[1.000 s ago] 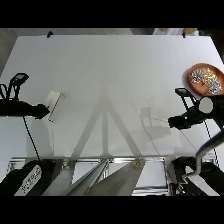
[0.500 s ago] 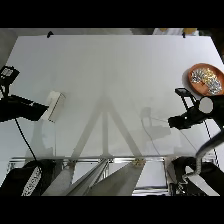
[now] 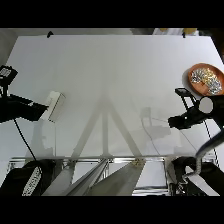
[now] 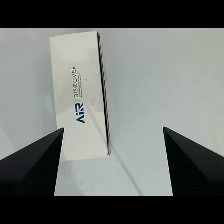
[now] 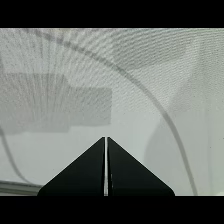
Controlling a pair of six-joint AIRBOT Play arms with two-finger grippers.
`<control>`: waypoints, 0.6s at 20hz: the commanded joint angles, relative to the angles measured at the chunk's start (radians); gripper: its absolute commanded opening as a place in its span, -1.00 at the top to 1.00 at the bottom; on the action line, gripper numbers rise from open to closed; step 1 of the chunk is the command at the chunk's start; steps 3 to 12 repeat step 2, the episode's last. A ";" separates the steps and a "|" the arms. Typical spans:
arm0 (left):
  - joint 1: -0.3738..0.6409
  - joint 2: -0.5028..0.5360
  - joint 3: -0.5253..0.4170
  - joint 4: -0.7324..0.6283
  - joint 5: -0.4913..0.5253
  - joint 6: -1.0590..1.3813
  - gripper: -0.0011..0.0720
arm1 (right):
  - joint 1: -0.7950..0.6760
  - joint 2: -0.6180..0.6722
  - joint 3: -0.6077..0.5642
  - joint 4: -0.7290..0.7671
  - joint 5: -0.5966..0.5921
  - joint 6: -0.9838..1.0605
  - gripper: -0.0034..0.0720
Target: Fold the box and place the chain.
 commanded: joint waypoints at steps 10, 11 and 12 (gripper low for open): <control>-0.001 0.001 0.000 0.000 0.010 0.000 -0.93 | 0.000 0.001 -0.001 0.000 0.000 0.000 0.86; -0.001 0.001 0.000 0.000 0.010 0.000 -0.93 | 0.000 0.001 -0.001 0.000 0.000 0.000 0.86; -0.001 0.001 0.000 0.000 0.010 0.000 -0.93 | 0.000 0.001 -0.001 0.000 0.000 0.000 0.86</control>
